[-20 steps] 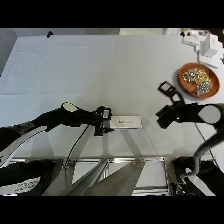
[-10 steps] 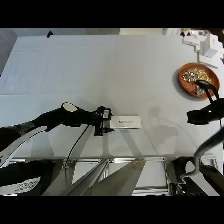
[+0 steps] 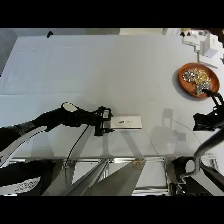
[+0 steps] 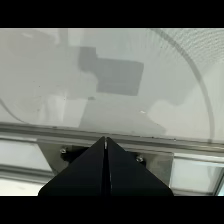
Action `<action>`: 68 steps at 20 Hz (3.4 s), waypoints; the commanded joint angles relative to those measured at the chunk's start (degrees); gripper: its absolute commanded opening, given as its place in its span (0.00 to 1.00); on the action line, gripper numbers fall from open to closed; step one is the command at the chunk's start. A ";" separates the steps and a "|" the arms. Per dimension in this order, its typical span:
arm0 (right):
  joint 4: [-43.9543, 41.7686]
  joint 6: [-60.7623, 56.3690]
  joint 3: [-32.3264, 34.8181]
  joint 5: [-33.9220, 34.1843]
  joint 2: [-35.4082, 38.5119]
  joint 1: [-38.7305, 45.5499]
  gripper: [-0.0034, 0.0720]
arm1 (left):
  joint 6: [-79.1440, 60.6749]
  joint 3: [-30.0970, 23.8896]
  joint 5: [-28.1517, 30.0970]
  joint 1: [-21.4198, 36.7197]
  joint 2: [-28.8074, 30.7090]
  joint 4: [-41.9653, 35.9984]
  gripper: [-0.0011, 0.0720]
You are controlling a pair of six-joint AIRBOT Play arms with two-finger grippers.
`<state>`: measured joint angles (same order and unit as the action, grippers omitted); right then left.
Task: Fold the box and place the chain.
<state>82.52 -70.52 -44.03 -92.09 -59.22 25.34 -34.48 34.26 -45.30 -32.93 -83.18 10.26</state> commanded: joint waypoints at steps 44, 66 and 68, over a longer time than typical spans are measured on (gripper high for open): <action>0.00 -0.11 -0.07 -0.33 -0.17 0.24 0.07 | 97.94 -1.66 -3.32 52.92 23.32 64.15 0.16; 0.00 -0.09 -0.07 -0.33 -0.17 0.26 0.07 | 100.52 -1.64 -7.96 52.81 47.65 63.91 0.97; 0.00 -0.09 -0.07 -0.33 -0.17 0.26 0.07 | 100.52 -1.64 -7.91 52.81 47.76 63.84 0.97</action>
<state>82.52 -70.61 -44.03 -92.42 -59.37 25.58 66.02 32.62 -53.12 19.92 -37.30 74.19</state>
